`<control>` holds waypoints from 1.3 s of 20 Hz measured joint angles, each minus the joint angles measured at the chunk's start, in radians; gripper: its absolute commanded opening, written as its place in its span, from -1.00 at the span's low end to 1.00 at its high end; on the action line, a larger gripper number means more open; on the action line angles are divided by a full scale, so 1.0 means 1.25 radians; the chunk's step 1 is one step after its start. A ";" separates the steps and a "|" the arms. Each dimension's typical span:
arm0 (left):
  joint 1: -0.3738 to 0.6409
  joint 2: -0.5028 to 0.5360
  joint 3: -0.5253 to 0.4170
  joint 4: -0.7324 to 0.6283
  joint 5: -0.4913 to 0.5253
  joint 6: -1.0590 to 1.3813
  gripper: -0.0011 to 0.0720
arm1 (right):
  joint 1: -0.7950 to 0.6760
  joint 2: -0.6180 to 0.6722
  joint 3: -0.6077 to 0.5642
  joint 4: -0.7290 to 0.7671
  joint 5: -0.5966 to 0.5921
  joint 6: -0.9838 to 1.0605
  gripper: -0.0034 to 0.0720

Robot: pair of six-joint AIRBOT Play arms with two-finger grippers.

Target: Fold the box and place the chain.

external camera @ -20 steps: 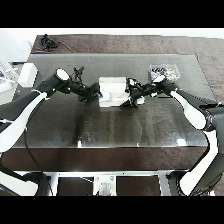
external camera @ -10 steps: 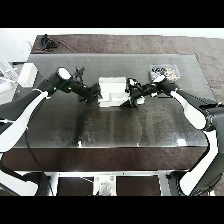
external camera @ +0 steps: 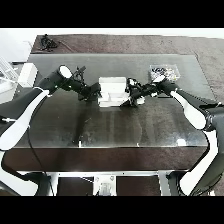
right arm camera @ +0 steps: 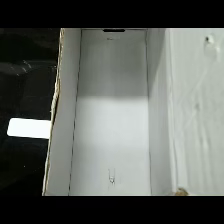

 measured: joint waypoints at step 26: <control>-0.055 -0.090 0.128 0.211 -0.056 -0.113 -0.09 | 0.000 0.000 0.000 0.001 0.000 -0.001 0.65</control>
